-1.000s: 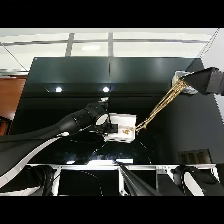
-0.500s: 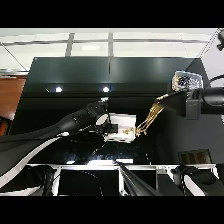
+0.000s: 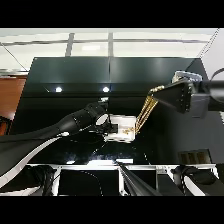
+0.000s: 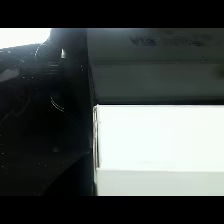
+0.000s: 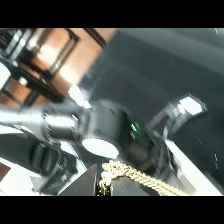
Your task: Fold the box and place the chain.
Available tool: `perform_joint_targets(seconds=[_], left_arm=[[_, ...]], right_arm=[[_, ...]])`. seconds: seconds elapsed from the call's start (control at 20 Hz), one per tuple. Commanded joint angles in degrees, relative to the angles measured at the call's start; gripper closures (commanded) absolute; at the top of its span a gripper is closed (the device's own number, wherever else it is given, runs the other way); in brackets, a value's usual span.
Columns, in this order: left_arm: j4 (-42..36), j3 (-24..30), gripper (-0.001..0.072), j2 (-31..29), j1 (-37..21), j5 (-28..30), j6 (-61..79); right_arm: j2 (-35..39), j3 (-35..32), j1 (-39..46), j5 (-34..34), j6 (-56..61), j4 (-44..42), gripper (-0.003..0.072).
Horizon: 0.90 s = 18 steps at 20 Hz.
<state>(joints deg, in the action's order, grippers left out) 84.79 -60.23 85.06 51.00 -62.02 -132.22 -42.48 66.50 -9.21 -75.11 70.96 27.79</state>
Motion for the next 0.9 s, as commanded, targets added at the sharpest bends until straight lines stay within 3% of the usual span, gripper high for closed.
perform_joint_targets(seconds=[0.0,0.25,0.85], left_arm=[[0.02,0.00,0.0679,0.00,-0.02,0.00,0.00],[0.02,0.00,0.0678,0.00,-0.02,0.00,0.00],[0.02,0.00,0.0678,0.00,-0.02,0.00,0.00]], right_arm=[[-0.02,3.76,-0.20,3.32,0.11,-4.61,0.0677],[-0.07,7.19,-0.20,6.12,0.09,-7.48,0.0677],[-0.09,7.17,-0.20,6.34,0.09,-8.79,0.0677]])
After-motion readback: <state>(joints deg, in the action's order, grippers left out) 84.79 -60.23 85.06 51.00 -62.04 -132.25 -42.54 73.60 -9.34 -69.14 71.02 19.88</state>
